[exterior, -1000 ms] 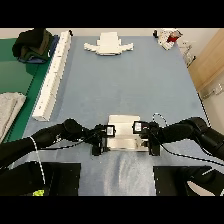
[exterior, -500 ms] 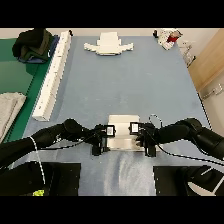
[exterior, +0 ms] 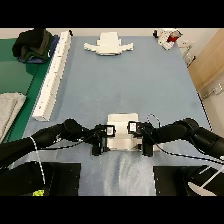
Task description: Fold the box.
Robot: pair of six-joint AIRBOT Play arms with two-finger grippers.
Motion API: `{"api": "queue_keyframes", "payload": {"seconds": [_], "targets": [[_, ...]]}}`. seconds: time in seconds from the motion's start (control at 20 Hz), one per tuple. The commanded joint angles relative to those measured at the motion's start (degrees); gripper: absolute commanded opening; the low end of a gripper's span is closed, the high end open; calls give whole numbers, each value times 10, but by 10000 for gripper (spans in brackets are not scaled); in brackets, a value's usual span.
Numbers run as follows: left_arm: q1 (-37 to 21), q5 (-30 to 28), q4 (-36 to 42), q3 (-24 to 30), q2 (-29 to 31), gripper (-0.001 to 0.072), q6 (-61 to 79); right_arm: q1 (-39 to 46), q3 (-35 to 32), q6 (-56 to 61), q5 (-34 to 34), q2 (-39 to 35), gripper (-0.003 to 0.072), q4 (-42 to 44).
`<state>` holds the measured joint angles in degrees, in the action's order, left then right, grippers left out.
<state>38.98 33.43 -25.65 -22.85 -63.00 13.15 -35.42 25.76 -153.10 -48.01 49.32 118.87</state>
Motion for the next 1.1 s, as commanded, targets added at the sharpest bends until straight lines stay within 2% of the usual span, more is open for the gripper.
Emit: {"api": "queue_keyframes", "payload": {"seconds": [0.0,0.1,0.15,0.25,0.35,0.4,0.45,0.5,0.6,0.8,0.9,1.05], "targets": [[0,0,0,0,0,446,1,0,4,80,-41,-14,317,-35],[0,0,0,0,0,446,1,0,16,237,-84,-29,74,-131],[0,0,0,0,0,446,1,0,22,320,-105,-37,7,-190],[0,0,0,0,0,446,1,2,34,457,-150,-50,7,-296],[0,0,0,0,0,446,1,18,44,674,-191,-59,7,-448],[0,0,0,0,0,446,1,35,49,776,-220,-61,5,-502],[0,0,0,0,0,446,1,66,50,846,-248,-61,6,-518],[0,0,0,0,0,446,1,103,50,878,-261,-60,5,-501],[0,0,0,0,0,446,1,203,47,882,-256,-53,5,-389],[0,0,0,0,0,446,1,382,9,744,-233,-11,5,-120],[0,0,0,0,0,446,1,424,-14,683,-229,19,5,-28],[0,0,0,0,0,446,1,417,-38,633,-217,49,5,52]]}}
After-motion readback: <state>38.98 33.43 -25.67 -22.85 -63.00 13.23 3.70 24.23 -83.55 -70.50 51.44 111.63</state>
